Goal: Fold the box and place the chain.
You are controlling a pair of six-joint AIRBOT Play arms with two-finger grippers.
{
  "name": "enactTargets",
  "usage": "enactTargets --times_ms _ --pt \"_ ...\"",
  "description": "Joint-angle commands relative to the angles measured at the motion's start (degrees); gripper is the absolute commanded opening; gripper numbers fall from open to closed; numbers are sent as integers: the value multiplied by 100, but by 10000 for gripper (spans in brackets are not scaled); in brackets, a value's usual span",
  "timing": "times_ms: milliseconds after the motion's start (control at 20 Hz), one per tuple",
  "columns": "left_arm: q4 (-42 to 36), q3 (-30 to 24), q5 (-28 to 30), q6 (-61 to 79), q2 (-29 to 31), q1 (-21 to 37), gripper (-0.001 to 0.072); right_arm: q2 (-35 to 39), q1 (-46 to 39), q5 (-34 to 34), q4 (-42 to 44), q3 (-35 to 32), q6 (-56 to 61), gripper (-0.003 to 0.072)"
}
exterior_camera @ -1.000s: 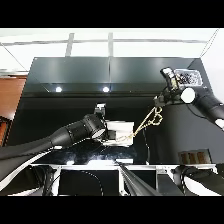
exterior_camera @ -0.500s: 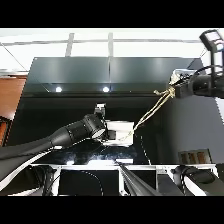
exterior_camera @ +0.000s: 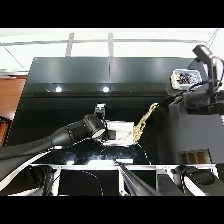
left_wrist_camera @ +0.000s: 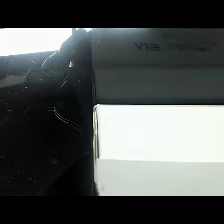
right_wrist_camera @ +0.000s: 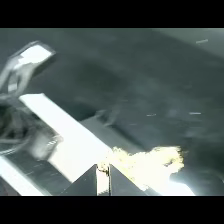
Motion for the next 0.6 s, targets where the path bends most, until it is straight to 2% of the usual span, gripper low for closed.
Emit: enactTargets --times_ms 0,350,450,550 --pt "2 2 0 2 -2 0 30 11 7 92 1075 -455 -354 12" --pt "2 2 0 2 -2 0 29 11 114 286 1648 -809 -485 12" --pt "2 2 2 2 -2 0 30 2 444 149 1668 -964 -483 12" --pt "2 2 0 2 -2 0 30 -35 874 -332 1733 -1287 -483 11"
